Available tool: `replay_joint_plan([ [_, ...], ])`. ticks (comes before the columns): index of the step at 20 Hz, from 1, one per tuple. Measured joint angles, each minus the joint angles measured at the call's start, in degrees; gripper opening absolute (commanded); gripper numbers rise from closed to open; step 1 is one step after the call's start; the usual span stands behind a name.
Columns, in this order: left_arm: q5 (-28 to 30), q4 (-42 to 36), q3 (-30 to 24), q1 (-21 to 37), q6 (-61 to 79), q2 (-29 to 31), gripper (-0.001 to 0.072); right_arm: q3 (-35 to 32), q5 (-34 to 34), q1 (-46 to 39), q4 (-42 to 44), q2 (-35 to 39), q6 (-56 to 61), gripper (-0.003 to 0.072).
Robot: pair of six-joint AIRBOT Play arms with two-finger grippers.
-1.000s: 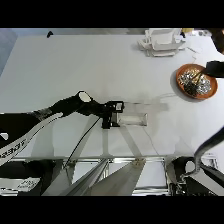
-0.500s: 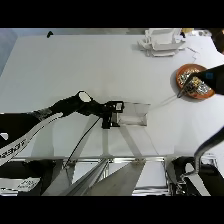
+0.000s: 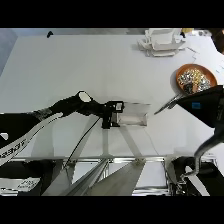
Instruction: Fold the box and place the chain.
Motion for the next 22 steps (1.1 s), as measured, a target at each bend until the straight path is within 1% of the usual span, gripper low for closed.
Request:
replay_joint_plan([
  [3, 0.00, 0.02, 0.00, 0.00, 0.00, 0.00, 0.0030, -4.04, -3.50, 3.48, 1.18, 0.46, -0.44, 0.0023],
  [6, 0.00, 0.00, 0.00, 0.00, 0.00, 0.00, 0.0030, -9.57, -9.16, 6.73, 1.55, 0.17, -2.45, 0.0023],
  [8, 0.00, 0.00, 0.00, 0.00, 0.00, 0.00, 0.0030, -13.05, -13.11, 8.66, 1.55, -1.05, -4.17, 0.0023],
  [11, -0.02, 0.02, 0.00, 0.00, 0.00, 0.00, 0.0030, -16.41, -17.25, 11.02, 1.25, -4.42, -6.62, 0.0023],
  [15, -0.02, 0.00, 0.00, 0.00, 0.00, 0.00, 0.0030, -18.97, -19.58, 13.77, 0.50, -10.21, -9.35, 0.0023],
  [19, -0.02, 0.00, 0.00, 0.00, 0.00, 0.00, 0.0030, -20.37, -20.44, 15.13, -2.67, -15.65, -10.51, 0.0023],
  [22, -0.02, 0.02, 0.00, 0.00, 0.00, 0.00, 0.0030, -21.73, -21.07, 15.45, -5.44, -18.25, -10.23, 0.0023],
])
